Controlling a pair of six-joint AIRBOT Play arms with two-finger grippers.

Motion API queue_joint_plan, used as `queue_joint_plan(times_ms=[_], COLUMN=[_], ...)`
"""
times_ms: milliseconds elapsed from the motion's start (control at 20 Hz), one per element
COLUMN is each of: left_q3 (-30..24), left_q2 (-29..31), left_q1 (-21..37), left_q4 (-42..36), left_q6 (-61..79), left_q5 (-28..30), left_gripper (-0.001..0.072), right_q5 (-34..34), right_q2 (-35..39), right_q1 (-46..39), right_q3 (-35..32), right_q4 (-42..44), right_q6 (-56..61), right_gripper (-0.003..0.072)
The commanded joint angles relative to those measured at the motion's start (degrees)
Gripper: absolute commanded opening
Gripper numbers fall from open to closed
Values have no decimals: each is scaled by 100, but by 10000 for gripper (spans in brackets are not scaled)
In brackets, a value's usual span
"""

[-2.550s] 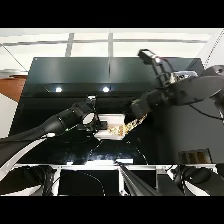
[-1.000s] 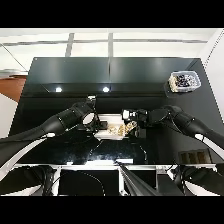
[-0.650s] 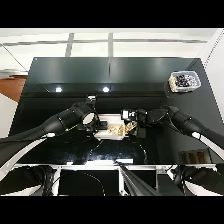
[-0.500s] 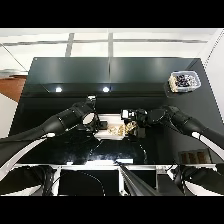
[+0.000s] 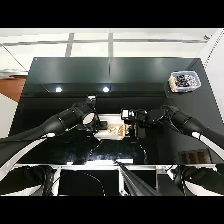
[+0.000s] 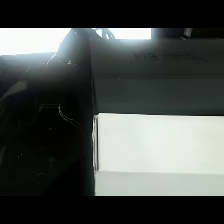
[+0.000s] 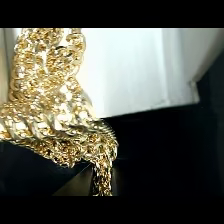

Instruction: Fold the box and place the chain.

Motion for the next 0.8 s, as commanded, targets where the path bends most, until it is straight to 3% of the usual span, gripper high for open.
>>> queue_joint_plan(times_ms=[0, 200, 500, 750], left_q3=[2, 2, 2, 2], left_q2=[0, 0, 0, 0], left_q1=[0, 0, 0, 0], left_q4=[2, 2, 0, 0], left_q6=[0, 0, 0, 0], left_q5=[0, 0, -2, -22], left_gripper=[32, 32, 32, 32], right_q5=[-103, -146, -667, -1484], right_q2=[81, 619, 1998, 2531], right_q1=[2, -2, -55, -55], right_q3=[-2, 0, 57, 984], right_q4=[-20, -197, -289, -92], right_q6=[358, 1104, 2413, 3254], right_gripper=[24, 23, 22, 22])
